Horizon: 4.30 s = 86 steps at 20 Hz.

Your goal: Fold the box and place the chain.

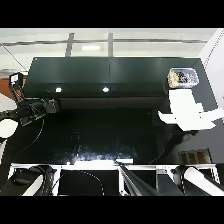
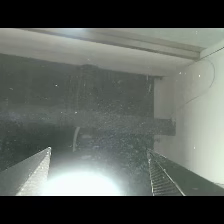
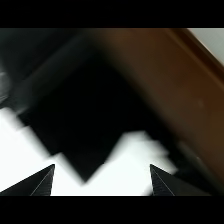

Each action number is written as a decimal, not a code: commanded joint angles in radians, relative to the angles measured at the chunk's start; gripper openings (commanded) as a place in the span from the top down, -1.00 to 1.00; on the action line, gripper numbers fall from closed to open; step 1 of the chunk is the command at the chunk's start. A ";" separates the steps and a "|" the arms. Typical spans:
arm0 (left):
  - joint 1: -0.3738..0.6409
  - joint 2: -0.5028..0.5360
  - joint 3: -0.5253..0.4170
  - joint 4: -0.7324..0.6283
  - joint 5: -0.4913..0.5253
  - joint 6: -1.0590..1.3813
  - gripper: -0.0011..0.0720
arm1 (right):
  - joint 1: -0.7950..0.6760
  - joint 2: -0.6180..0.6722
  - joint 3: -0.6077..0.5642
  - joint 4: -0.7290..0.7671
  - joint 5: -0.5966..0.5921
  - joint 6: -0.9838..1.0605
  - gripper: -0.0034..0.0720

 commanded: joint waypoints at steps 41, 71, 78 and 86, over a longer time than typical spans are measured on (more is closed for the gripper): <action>-0.132 -0.039 0.001 -0.283 0.033 0.006 -0.93 | 0.666 0.247 -0.200 0.766 0.240 -0.662 0.83; -0.057 -0.676 0.027 -1.186 -0.157 1.080 -0.91 | 1.073 0.443 -0.636 1.126 -0.300 -0.782 0.83; -0.035 -0.694 0.029 -1.186 -0.356 1.340 -0.91 | 1.073 0.443 -0.636 1.126 -0.305 -0.771 0.83; 0.021 -0.758 0.029 -1.178 -0.256 1.159 -0.91 | 1.073 0.443 -0.636 1.125 -0.304 -0.763 0.83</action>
